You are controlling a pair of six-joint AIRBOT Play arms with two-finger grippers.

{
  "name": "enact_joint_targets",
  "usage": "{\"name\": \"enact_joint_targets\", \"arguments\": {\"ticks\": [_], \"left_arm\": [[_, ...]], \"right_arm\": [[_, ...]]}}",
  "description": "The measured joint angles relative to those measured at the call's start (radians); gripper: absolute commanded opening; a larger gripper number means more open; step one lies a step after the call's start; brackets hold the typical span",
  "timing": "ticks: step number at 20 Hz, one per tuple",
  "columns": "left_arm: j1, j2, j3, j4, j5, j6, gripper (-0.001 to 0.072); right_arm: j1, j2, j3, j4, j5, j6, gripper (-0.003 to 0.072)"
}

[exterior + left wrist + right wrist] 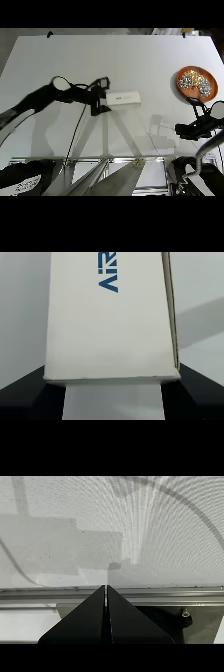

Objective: Fold the box and place the chain.

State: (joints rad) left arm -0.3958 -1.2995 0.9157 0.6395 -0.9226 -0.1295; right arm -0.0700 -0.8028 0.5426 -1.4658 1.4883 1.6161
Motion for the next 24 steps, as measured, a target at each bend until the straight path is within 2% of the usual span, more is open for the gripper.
{"name": "enact_joint_targets", "arguments": {"ticks": [3, 6, 10, 13, 14, 17, 20, 24], "left_arm": [[0.14, 0.137, 0.0, 0.101, -0.019, -0.237, 0.0272], [0.316, 0.224, 0.0, 0.268, -0.048, -0.509, 0.0272], [0.536, 0.264, -0.032, 0.471, -0.062, -0.833, 0.0273], [0.641, 0.269, -0.107, 0.558, -0.01, -0.945, 0.0285], [0.66, 0.266, -0.136, 0.576, 0.008, -0.964, 0.032], [0.692, 0.255, -0.225, 0.621, 0.069, -1.001, 0.0549], [0.702, 0.251, -0.269, 0.638, 0.095, -1.02, 0.0652], [0.707, 0.249, -0.29, 0.659, 0.078, -1.037, 0.0696]], "right_arm": [[0.0, 0.0, 0.0, 0.0, 0.0, 0.0, 0.0022], [0.0, 0.0, 0.0, 0.0, 0.0, 0.0, 0.0022], [0.0, 0.0, 0.0, 0.0, 0.0, 0.0, 0.0022], [0.0, 0.0, 0.0, 0.0, 0.0, 0.0, 0.0022], [0.0, 0.0, 0.0, 0.0, 0.0, 0.0, 0.0022], [0.0, 0.0, 0.0, 0.0, 0.0, 0.0, 0.0022], [0.0, 0.0, 0.0, 0.0, 0.0, 0.0, 0.0022], [0.0, 0.0, 0.0, 0.0, 0.0, 0.0, 0.0022]]}}
